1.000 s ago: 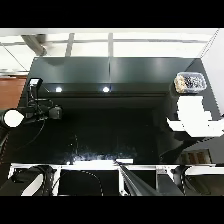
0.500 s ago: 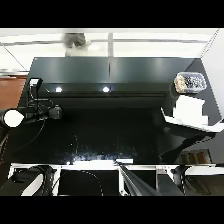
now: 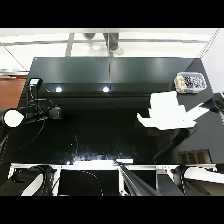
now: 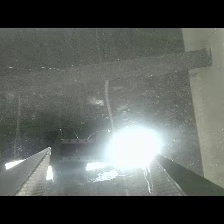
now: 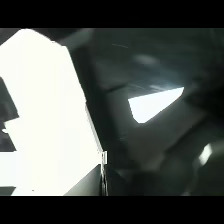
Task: Fold the box and place the chain.
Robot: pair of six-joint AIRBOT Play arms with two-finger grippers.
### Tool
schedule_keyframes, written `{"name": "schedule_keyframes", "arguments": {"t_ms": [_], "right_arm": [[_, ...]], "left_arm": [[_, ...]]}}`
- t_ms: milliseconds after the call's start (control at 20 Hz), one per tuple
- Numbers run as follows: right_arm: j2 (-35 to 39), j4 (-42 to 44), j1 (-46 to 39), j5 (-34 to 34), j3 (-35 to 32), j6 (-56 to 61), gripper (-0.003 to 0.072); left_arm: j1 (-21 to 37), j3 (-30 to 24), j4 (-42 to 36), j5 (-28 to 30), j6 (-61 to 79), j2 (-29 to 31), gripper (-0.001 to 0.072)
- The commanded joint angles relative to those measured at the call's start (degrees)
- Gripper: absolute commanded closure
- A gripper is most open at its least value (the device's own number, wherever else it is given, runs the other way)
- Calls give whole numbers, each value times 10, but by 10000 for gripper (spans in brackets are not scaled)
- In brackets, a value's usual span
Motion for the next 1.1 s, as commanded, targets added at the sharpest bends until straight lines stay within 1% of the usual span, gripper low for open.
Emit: {"name": "schedule_keyframes", "arguments": {"t_ms": [0, 250, 300, 350, 450, 550, 650, 700, 750, 800, 900, 1000, 1050], "right_arm": [[98, 101, 70, -88, -98, -31, 680], [249, 206, 191, -200, -282, -80, 680], [272, 242, 217, -223, -319, -91, 680], [292, 297, 245, -244, -359, -115, 680], [315, 392, 301, -272, -428, -179, 680], [321, 451, 364, -299, -474, -227, 680], [321, 464, 428, -345, -494, -245, 680], [321, 459, 454, -368, -495, -244, 680], [321, 462, 477, -389, -495, -244, 680], [321, 463, 491, -401, -495, -244, 680], [321, 463, 502, -405, -495, -244, 680], [321, 463, 503, -403, -495, -244, 680], [321, 463, 503, -402, -495, -244, 680]], "left_arm": [[0, 1, -2, 1, 0, 0, -5], [0, 1, -22, 8, 0, 0, -5], [0, 0, -23, 9, 0, 0, -5], [-2, 0, -30, 9, 0, 0, -5], [-12, 0, -73, 15, 0, -5, -5], [-38, 0, -124, 42, 1, -18, -5], [-67, 1, -192, 71, 5, -42, -5], [-75, 4, -243, 72, 28, -58, -5], [-74, 11, -297, 52, 65, -80, -5], [-67, 20, -344, 21, 102, -106, -5], [-37, 39, -422, -68, 174, -172, -5], [2, 45, -450, -144, 204, -239, -5], [20, 45, -483, -185, 239, -275, -5]]}}
